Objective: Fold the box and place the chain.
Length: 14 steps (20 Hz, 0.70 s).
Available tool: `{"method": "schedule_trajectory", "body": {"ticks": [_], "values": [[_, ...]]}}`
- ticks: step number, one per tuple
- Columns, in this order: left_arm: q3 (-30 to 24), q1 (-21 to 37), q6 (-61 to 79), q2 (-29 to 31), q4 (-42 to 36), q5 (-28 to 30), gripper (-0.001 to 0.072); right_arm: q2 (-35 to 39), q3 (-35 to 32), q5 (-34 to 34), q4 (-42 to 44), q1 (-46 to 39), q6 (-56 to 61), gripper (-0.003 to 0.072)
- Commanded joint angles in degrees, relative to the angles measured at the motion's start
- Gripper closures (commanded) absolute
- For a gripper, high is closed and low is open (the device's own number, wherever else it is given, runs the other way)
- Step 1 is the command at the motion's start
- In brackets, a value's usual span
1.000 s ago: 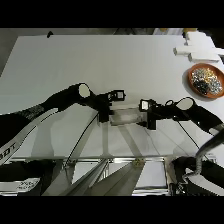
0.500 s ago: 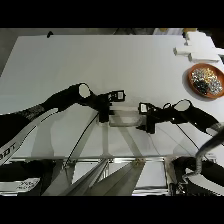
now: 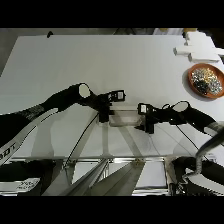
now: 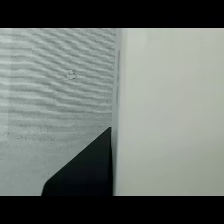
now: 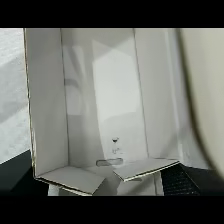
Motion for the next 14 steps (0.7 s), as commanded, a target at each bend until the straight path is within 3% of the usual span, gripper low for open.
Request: {"method": "schedule_trajectory", "body": {"ticks": [1,14], "values": [[-0.02,-0.02,-0.02,-0.04,0.00,0.04,0.0699,-0.48,-0.02,-0.57,0.59,0.04,-1.90,0.0046],[-0.02,-0.02,-0.02,-0.04,0.00,0.04,0.0699,-0.48,-0.02,-0.68,1.84,0.70,-2.71,0.0048]]}}
